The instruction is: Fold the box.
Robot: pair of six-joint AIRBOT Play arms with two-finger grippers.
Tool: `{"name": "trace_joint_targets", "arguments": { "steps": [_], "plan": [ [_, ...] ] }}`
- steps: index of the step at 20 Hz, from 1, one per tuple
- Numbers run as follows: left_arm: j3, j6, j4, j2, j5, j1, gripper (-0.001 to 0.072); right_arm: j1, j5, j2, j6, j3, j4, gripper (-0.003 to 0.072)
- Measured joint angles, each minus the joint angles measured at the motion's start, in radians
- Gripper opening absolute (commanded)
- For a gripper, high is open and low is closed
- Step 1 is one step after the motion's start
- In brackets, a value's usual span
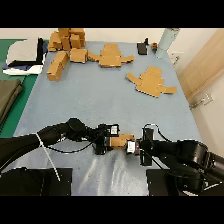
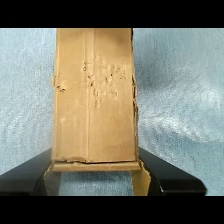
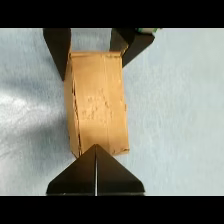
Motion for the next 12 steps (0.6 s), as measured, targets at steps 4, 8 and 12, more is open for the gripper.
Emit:
{"name": "trace_joint_targets", "arguments": {
  "steps": [4, 8, 12],
  "plan": [
    [0.000, 0.000, 0.000, 0.000, 0.000, 0.000, 0.0415, -0.006, 0.000, 0.007, 0.002, -0.024, 0.008, 0.0006],
    [0.000, 0.000, 0.000, 0.000, 0.000, 0.000, 0.0415, -0.006, 0.010, 0.007, 0.003, -0.034, 0.016, 0.0006],
    [0.000, 0.000, 0.000, 0.000, 0.000, 0.000, 0.0415, -0.006, 0.016, 0.006, 0.003, -0.043, 0.023, 0.0006]
  ]
}}
